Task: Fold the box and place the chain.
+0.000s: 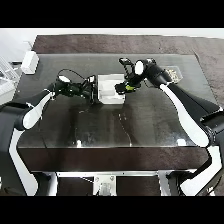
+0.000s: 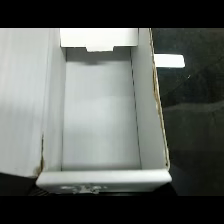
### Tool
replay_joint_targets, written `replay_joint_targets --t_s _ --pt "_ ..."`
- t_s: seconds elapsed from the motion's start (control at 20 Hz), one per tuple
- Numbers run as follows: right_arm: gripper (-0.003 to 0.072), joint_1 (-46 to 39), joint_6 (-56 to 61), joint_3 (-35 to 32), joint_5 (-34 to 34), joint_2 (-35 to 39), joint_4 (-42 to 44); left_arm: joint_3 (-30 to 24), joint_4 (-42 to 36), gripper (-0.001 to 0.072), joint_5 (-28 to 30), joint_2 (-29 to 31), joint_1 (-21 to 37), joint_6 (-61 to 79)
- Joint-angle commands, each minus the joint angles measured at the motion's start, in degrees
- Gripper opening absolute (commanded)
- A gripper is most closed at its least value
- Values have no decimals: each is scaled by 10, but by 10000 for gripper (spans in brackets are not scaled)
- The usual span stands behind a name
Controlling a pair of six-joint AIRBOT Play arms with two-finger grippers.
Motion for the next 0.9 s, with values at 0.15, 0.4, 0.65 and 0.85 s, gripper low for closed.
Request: replay_joint_targets --t_s 0.15,0.4,0.65,0.85 --pt "406 0 32 3 21 0 -38 0 0 408 0 0 0 0" --pt "404 0 35 3 9 -7 -46 0 0 408 0 0 0 0" --pt "404 5 45 3 7 -41 -31 0 0 408 0 0 0 0" --pt "391 10 56 3 2 -45 -33 0 0 408 0 0 0 0"
